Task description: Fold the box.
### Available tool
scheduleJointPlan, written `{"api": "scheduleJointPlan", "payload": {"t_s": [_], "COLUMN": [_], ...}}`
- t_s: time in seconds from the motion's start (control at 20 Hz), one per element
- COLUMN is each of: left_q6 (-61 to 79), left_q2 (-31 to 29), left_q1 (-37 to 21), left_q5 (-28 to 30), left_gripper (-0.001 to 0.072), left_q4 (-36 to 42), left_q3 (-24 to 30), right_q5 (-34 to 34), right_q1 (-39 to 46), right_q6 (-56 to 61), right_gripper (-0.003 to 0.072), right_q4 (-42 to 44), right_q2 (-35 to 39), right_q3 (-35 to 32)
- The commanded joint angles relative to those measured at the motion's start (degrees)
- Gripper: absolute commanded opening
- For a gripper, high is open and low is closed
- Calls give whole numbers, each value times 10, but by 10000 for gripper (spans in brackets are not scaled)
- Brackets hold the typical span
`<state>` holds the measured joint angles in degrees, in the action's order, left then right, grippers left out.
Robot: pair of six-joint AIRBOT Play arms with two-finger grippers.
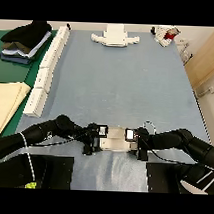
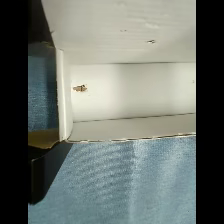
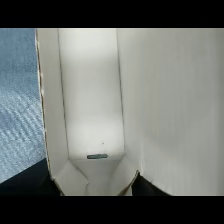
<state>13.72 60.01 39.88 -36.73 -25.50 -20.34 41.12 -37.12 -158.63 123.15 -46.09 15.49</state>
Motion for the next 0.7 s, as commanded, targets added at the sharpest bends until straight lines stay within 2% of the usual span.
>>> {"api": "scheduleJointPlan", "payload": {"t_s": [0.0,0.65], "left_q6": [0,0], "left_q2": [0,0], "left_q1": [0,0], "left_q5": [2,2], "left_gripper": [354,353], "left_q4": [0,0], "left_q3": [0,0], "right_q5": [0,-10], "right_q1": [0,0], "right_q6": [0,0], "right_gripper": [507,508], "right_q4": [0,0], "right_q2": [0,0], "right_q3": [0,0]}}
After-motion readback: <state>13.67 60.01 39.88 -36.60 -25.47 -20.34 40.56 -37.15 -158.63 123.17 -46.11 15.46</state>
